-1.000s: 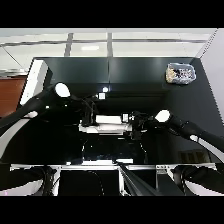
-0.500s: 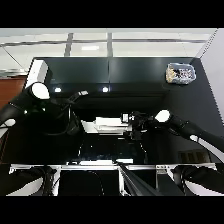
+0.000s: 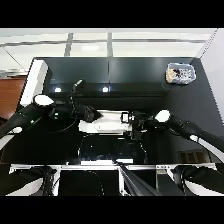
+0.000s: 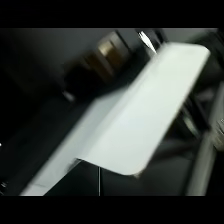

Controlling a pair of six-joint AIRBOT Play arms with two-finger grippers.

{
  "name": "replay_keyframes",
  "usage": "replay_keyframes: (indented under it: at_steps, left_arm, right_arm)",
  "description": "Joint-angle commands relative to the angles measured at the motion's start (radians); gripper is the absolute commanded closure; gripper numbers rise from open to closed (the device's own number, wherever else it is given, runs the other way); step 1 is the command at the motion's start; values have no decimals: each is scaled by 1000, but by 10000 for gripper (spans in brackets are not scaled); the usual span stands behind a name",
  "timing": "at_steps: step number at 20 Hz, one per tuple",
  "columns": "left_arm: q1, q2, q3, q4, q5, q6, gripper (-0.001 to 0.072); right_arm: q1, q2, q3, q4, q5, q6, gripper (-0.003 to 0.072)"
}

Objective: Fold the box and place the chain.

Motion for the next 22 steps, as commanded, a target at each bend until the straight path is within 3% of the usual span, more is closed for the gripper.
replay_keyframes:
  at_steps: [1, 5, 8, 12, 15, 18, 21, 22]
  left_arm:
    - [-6, -53, -7, -22, 190, 23, 683]
    - [-9, -157, -7, -9, 79, 23, 684]
    - [2, -163, 1, 0, 72, 26, 685]
    - [106, -44, 52, 60, -9, 26, 685]
    - [215, 125, 4, 111, -82, 57, 685]
    - [249, 233, -117, 97, -132, 317, 681]
    - [238, 221, -172, 147, -216, 652, 675]
    - [229, 211, -177, 156, -199, 724, 548]
  right_arm:
    - [1, 0, 0, 0, 0, 0, 562]
    - [1, -1, 0, 0, 0, 0, 562]
    - [1, -1, 0, 0, 0, 0, 562]
    - [1, -1, 0, 0, 0, 0, 562]
    - [1, 0, 0, 1, 0, 0, 562]
    - [1, 0, 0, 0, 0, 0, 561]
    - [1, 0, 0, 0, 0, 0, 562]
    - [1, -1, 0, 0, 0, 0, 562]
